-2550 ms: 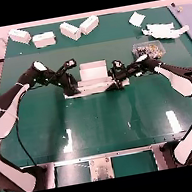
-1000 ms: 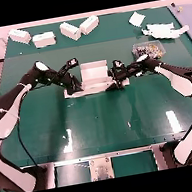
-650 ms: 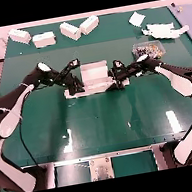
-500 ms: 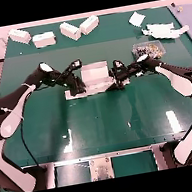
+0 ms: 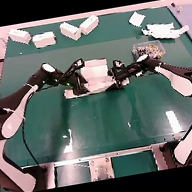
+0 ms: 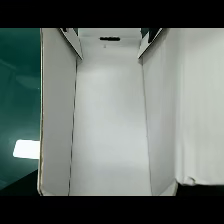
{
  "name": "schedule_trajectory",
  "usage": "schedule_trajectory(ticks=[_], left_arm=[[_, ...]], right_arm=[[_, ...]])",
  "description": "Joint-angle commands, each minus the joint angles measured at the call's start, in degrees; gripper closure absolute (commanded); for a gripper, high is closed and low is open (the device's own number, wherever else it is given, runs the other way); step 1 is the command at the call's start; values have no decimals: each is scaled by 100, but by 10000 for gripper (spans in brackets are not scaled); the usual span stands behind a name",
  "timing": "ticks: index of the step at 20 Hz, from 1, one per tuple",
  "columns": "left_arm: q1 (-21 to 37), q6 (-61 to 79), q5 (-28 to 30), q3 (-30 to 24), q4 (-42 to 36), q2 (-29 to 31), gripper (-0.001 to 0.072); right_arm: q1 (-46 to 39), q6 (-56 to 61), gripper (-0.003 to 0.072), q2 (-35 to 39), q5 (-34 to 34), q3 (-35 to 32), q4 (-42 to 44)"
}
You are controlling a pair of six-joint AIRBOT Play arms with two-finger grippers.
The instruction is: Fold the box and place the chain.
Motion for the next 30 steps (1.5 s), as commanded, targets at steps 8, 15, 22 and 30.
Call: schedule_trajectory(ticks=[8,15,22,30], left_arm=[[-2,48,101,-2,90,-39,16],[15,48,92,9,326,-35,326],[501,232,-402,28,369,-17,470],[1305,-1593,-984,26,520,509,476]], right_arm=[[0,-2,139,-2,7,0,-11],[0,-2,139,-2,7,2,-11],[0,-2,139,-2,7,0,-11],[0,-2,139,-2,7,2,-11]])
